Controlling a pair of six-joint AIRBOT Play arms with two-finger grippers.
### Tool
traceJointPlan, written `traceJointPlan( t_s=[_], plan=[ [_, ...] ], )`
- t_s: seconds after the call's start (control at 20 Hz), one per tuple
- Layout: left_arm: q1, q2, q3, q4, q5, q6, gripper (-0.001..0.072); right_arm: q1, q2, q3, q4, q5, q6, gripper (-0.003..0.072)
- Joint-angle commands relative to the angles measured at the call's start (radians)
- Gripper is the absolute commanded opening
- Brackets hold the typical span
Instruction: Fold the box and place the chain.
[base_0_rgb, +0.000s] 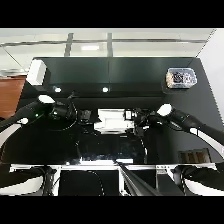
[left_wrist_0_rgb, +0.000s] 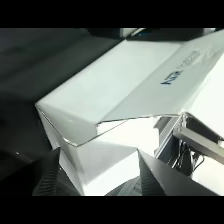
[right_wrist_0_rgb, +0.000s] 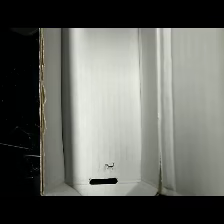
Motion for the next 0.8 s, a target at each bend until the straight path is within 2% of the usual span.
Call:
traceJointPlan(
  t_s=[0.0, 0.2, 0.3, 0.4, 0.55, 0.65, 0.75],
  plan=[
    [-0.041, 0.0, 0.058, 0.113, -0.015, -0.133, 0.0482, 0.001, 0.0, 0.0, 0.0, 0.0, 0.0, 0.0291],
    [-0.089, 0.0, 0.127, 0.157, -0.019, -0.225, 0.0482, 0.001, 0.0, 0.0, 0.0, 0.0, 0.0, 0.0291],
    [-0.121, 0.0, 0.156, 0.234, -0.014, -0.335, 0.0482, 0.001, 0.0, 0.0, 0.0, 0.0, 0.0, 0.0291],
    [-0.156, 0.0, 0.174, 0.319, 0.019, -0.466, 0.0461, 0.001, 0.0, 0.0, 0.0, 0.0, 0.0, 0.0291],
    [-0.207, -0.001, 0.176, 0.341, 0.094, -0.553, 0.0409, 0.001, 0.0, 0.0, 0.0, 0.0, 0.0, 0.0291],
    [-0.237, -0.001, 0.176, 0.354, 0.124, -0.597, 0.0409, 0.001, 0.0, 0.0, 0.0, 0.0, 0.0, 0.0291],
    [-0.269, -0.001, 0.176, 0.426, 0.138, -0.667, 0.0409, 0.001, 0.0, 0.0, 0.0, 0.0, 0.0, 0.0291]
  ],
)
